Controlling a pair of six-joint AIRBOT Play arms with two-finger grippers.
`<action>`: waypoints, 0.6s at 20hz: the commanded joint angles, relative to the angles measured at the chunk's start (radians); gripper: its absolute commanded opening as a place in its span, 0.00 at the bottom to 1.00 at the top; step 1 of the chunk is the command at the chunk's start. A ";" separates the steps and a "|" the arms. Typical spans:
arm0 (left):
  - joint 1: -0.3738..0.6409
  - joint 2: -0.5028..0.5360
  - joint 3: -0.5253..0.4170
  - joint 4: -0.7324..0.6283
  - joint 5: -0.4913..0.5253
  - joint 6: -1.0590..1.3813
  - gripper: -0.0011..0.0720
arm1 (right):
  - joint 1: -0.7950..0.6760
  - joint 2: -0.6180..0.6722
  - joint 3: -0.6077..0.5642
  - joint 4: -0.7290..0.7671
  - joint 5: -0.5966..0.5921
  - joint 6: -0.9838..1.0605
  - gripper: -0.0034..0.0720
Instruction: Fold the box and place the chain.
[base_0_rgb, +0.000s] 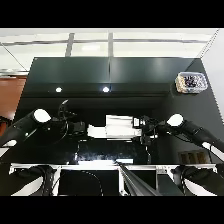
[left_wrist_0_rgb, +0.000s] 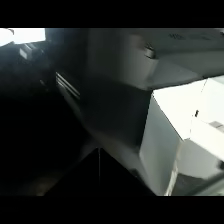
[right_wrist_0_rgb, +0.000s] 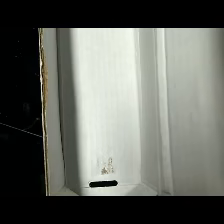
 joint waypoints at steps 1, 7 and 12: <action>-0.003 -0.108 -0.014 -0.207 0.010 0.117 0.06 | 0.000 -0.001 0.000 0.000 0.000 0.000 0.61; -0.006 -0.164 -0.011 -0.516 -0.057 0.523 0.06 | 0.000 -0.001 0.000 0.000 0.000 0.000 0.61; -0.005 -0.154 0.012 -0.505 -0.156 0.558 0.52 | 0.000 -0.001 0.000 0.000 0.000 0.000 0.61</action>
